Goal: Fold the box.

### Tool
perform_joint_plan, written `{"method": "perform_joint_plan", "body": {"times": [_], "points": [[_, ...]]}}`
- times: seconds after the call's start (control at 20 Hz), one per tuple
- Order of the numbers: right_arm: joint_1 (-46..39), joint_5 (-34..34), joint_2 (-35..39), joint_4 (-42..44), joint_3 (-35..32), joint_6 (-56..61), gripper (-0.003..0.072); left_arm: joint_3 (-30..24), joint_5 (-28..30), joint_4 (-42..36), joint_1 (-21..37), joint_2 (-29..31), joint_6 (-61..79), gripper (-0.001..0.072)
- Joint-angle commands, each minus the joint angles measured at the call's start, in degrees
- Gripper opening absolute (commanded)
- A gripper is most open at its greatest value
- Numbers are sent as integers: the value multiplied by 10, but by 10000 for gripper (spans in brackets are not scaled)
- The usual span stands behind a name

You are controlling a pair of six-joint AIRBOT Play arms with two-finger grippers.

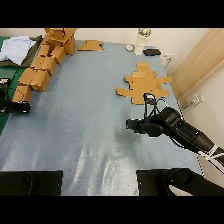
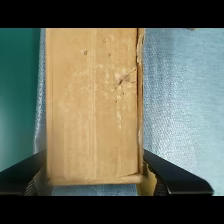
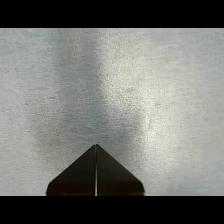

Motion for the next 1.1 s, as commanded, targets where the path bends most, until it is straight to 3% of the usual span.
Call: {"method": "perform_joint_plan", "body": {"times": [0.0, 0.2, 0.45, 0.5, 0.55, 0.6, 0.8, 0.95, 1.05], "points": [[0, 0, 0, 0, 0, 0, 5, 5, -82, 24, 21, 8, -23, 692], [0, 2, 0, 0, 0, 0, 5, 28, -210, 113, 71, 46, -81, 692], [0, 35, 0, 5, 0, 0, 5, 33, -319, 116, 70, 134, -82, 688], [0, 37, -1, 7, 0, 0, 5, 33, -343, 116, 65, 153, -92, 502], [0, 37, -3, 10, 0, -1, 5, 33, -374, 114, 58, 175, -112, 79], [0, 37, -8, 21, 0, -13, 5, 33, -393, 108, 47, 194, -126, 11], [0, 35, -65, 106, 36, -105, 5, 33, -438, 37, -64, 266, -217, 10], [0, 15, -138, 125, 127, -160, 5, 33, -438, 47, -224, 273, -338, 9], [0, -8, -188, 125, 198, -181, 4, 33, -400, 46, -333, 254, -388, 9]]}}
